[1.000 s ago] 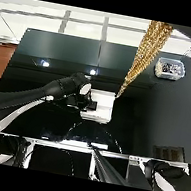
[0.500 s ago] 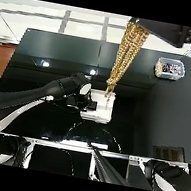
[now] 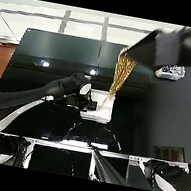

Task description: Fold the box and place the chain.

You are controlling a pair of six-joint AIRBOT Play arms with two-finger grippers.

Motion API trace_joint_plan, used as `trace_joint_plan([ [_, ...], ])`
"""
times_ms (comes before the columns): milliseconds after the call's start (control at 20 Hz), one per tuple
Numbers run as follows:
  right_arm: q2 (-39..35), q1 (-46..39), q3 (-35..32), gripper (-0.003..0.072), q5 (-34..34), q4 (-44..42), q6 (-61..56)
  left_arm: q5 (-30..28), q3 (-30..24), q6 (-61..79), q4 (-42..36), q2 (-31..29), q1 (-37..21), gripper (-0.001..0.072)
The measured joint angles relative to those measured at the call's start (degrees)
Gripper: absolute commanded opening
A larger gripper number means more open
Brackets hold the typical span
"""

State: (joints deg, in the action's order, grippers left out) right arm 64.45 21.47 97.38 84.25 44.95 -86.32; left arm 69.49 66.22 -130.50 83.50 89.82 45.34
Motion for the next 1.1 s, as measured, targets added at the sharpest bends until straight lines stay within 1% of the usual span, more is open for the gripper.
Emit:
trace_joint_plan([
  [100, 0.02, 1.11, -5.31, 0.0013, -0.76, 0.35, 0.00, -0.02, 0.00, 0.00, -0.02, 0.00, 0.00, 0.0027],
  [250, 0.02, 2.69, -13.90, 0.0013, -3.63, 0.85, 0.04, -0.02, 0.00, 0.00, -0.02, 0.00, 0.00, 0.0027],
  [500, 0.02, 3.61, -25.77, 0.0013, -7.96, 4.02, -0.09, 0.00, 0.00, 0.00, -0.02, 0.00, 0.00, 0.0027],
  [650, 0.04, 5.25, -32.22, 0.0014, -12.17, 4.55, -0.98, 0.00, 0.00, 0.00, 0.00, 0.00, 0.00, 0.0027],
  [800, 0.09, 7.26, -37.57, 0.0016, -18.01, 4.59, -1.36, 0.00, 0.00, 0.02, 0.00, 0.00, 0.00, 0.0027],
  [850, 0.09, 7.69, -39.10, 0.0109, -19.82, 4.79, -1.51, 0.00, 0.00, 0.02, -0.02, 0.00, 0.00, 0.0027],
  [900, 0.09, 8.00, -40.30, 0.0242, -21.29, 5.03, -1.60, 0.00, 0.00, 0.02, 0.00, 0.00, 0.00, 0.0027],
  [950, 0.09, 8.15, -41.05, 0.0266, -22.64, 5.22, -1.75, 0.00, 0.00, 0.02, 0.00, 0.00, 0.00, 0.0027],
  [1100, 0.02, 7.65, -42.40, 0.0265, -23.34, 7.08, -1.84, 0.00, 0.00, 0.02, 0.00, 0.00, 0.00, 0.0027],
])
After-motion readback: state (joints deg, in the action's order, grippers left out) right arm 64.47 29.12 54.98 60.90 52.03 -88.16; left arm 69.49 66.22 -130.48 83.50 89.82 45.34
